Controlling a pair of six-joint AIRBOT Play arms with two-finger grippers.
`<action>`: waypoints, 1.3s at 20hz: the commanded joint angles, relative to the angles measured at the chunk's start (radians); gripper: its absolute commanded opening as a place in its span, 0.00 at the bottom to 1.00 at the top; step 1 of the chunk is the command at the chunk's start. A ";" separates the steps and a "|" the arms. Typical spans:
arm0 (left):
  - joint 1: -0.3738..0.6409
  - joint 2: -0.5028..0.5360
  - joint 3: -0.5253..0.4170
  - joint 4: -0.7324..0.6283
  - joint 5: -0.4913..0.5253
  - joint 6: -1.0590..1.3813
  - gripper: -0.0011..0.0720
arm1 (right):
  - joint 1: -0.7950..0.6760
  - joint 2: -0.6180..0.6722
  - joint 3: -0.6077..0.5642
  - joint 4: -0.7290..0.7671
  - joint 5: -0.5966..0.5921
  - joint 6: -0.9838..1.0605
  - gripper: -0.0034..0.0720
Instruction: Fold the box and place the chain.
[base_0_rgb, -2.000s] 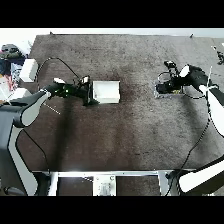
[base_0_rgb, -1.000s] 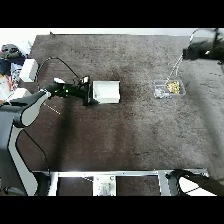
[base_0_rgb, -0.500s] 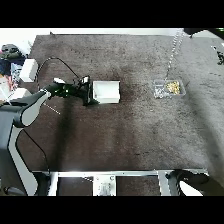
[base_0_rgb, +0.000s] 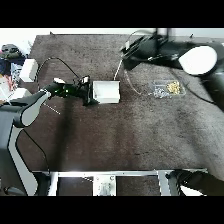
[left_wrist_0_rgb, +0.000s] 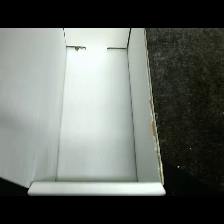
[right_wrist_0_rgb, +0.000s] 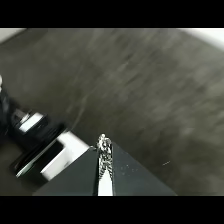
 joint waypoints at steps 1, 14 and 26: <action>0.000 0.000 0.000 0.000 0.000 0.000 0.40 | 0.048 -0.128 0.000 0.023 0.018 0.001 0.06; 0.000 0.000 0.000 0.000 0.000 0.000 0.41 | 0.006 -0.317 0.000 -0.002 0.097 0.037 0.49; 0.000 0.000 0.000 0.000 0.000 0.000 0.40 | -0.500 -0.126 -0.510 0.011 -0.117 0.430 0.49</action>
